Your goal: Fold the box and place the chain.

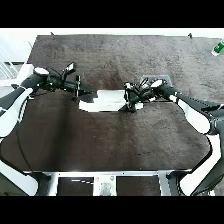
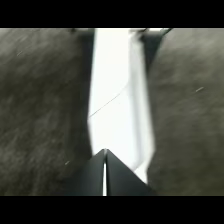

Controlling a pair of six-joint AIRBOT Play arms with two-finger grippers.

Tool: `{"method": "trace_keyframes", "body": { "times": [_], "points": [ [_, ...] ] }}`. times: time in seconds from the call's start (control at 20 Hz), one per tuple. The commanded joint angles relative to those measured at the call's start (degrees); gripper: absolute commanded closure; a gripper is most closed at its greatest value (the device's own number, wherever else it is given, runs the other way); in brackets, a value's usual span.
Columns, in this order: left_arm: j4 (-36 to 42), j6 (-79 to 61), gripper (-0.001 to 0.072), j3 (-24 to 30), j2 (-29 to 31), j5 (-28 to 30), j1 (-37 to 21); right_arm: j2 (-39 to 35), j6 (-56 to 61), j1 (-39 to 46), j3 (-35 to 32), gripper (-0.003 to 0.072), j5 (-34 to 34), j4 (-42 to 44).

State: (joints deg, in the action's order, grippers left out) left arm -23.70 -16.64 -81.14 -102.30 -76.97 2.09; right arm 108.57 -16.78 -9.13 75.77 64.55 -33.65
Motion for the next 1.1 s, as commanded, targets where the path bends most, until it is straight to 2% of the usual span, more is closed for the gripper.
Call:
{"method": "trace_keyframes", "body": {
  "times": [0.0, 0.15, 0.25, 0.4, 0.5, 0.65, 0.8, 0.9, 1.05],
  "points": [
    [-0.1, 5.1, 0.0692, 0.0, 3.2, -1.4, -0.4, 0.0, 0.0, -0.1, 0.0, 0.0190, 0.0, 0.0],
    [0.2, 6.1, 0.0694, 3.2, 9.0, 5.0, -0.3, 0.0, 0.0, -0.1, 0.0, 0.0190, 0.0, 0.0],
    [0.7, 6.0, 0.0694, 8.0, 14.1, 10.0, 0.0, 0.0, 0.0, -0.1, 0.0, 0.0190, 0.0, 0.0],
    [0.6, 3.1, 0.0694, 18.0, 22.6, 25.4, 5.4, 0.0, 0.0, -0.1, 0.0, 0.0190, 0.0, 0.0],
    [0.7, 2.9, 0.0694, 23.3, 25.9, 31.9, 9.4, 0.0, 0.0, -0.1, 0.0, 0.0190, 0.0, 0.0],
    [3.1, 3.0, 0.0692, 27.4, 26.0, 30.9, 13.3, 0.0, 0.0, -0.1, 0.0, 0.0190, 0.0, 0.0],
    [3.6, 6.6, 0.0690, 29.2, 24.5, 35.4, 17.1, 0.0, 0.0, -0.1, 0.0, 0.0190, 0.0, 0.0],
    [3.7, 7.4, 0.0690, 28.2, 21.4, 36.8, 17.9, 0.0, 0.0, -0.1, 0.0, 0.0190, 0.0, 0.0],
    [3.5, 7.5, 0.0690, 21.0, 15.0, 37.3, 17.3, 0.0, 0.0, -0.1, 0.0, 0.0190, 0.0, 0.0]
  ]
}}
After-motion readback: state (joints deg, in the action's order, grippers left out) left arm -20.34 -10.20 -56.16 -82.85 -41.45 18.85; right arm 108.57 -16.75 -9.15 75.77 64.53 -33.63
